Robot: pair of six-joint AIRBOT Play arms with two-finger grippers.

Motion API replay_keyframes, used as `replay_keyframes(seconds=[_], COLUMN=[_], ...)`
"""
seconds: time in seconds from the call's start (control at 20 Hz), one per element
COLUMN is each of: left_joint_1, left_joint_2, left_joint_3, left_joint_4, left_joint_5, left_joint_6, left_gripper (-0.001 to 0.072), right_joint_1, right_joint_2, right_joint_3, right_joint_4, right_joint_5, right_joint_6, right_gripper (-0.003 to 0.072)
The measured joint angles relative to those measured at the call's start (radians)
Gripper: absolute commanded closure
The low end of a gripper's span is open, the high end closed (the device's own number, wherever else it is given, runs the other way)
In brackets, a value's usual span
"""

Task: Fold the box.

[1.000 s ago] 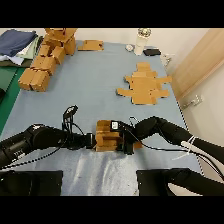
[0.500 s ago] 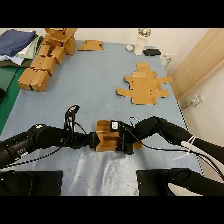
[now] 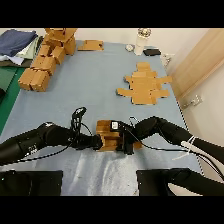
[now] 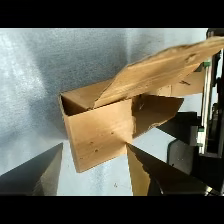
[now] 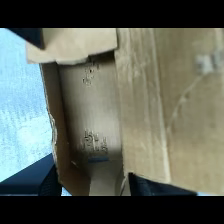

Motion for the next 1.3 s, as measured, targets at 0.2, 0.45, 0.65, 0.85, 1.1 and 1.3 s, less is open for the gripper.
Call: replay_keyframes(seconds=[0.2,0.45,0.65,0.85,1.1,1.3], left_joint_1=[-0.006,-0.027,-0.061,-0.075,-0.079,-0.080], left_joint_2=[-0.055,-0.103,-0.113,-0.116,-0.116,-0.116], left_joint_3=[0.040,0.099,0.142,0.158,0.163,0.163], left_joint_4=[0.008,0.114,0.229,0.262,0.240,0.215], left_joint_5=[-0.016,-0.071,-0.106,-0.117,-0.127,-0.130], left_joint_6=[-0.001,-0.076,-0.156,-0.181,-0.169,-0.162], left_gripper=[0.0108,0.0109,0.0109,0.0105,0.0018,0.0017], right_joint_1=[0.000,0.000,0.000,0.000,0.000,0.000], right_joint_2=[0.000,0.000,0.000,0.000,0.000,0.000], right_joint_3=[0.000,0.000,0.000,0.000,0.000,0.000], right_joint_4=[0.000,0.000,0.000,0.000,0.000,0.000], right_joint_5=[0.000,0.000,0.000,0.000,0.000,0.000], right_joint_6=[0.000,0.000,0.000,0.000,0.000,0.000], right_gripper=[0.0216,0.0216,0.0216,0.0216,0.0217,0.0216])
